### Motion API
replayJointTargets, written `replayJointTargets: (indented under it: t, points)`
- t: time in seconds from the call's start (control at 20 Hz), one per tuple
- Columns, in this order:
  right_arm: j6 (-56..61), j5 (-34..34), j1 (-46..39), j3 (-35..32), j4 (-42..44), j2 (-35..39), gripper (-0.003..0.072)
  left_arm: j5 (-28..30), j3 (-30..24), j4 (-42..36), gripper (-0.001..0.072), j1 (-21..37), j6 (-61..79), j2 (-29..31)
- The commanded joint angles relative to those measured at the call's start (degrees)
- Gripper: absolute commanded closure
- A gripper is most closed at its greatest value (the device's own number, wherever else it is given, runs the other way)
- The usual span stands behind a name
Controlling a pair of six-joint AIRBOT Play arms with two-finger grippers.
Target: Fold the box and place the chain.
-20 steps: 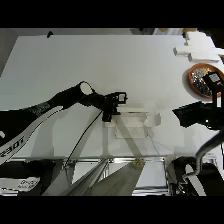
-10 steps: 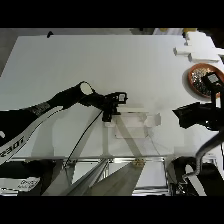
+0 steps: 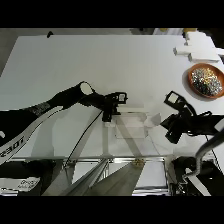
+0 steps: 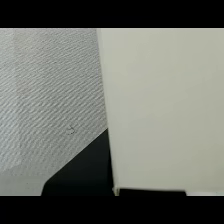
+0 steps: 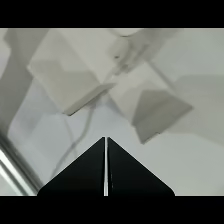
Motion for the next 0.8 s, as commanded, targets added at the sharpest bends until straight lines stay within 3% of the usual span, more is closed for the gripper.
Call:
replayJointTargets:
  t: [0.0,0.2,0.3,0.5,0.6,0.65,0.75]
  points:
    - [-5.60,-0.96,6.25,-3.21,-0.55,-2.14,0.0670,-0.09,0.00,0.00,0.0698,-0.04,0.02,-0.04]
    - [-7.10,-1.64,12.31,-4.09,-4.83,-2.23,0.0665,-0.11,0.00,0.00,0.0698,-0.04,0.02,-0.04]
    - [-7.10,-2.80,14.27,-4.09,-5.99,-2.23,0.0574,-0.11,0.00,0.00,0.0698,-0.04,0.02,-0.04]
    - [-11.04,-4.31,17.03,-4.46,-5.18,-2.36,0.0279,-0.11,0.00,0.00,0.0698,-0.04,0.02,-0.04]
    - [-14.45,-9.88,16.98,-6.56,-3.23,-2.73,0.0120,-0.17,0.00,0.00,0.0698,-0.04,0.02,-0.04]
    - [-16.72,-12.20,17.00,-7.78,-2.49,-2.75,0.0075,-0.15,0.00,0.00,0.0698,-0.04,0.02,-0.04]
    - [-19.19,-12.22,16.98,-8.35,-2.47,-2.75,0.0070,-0.22,0.00,0.00,0.0698,-0.04,0.02,-0.04]
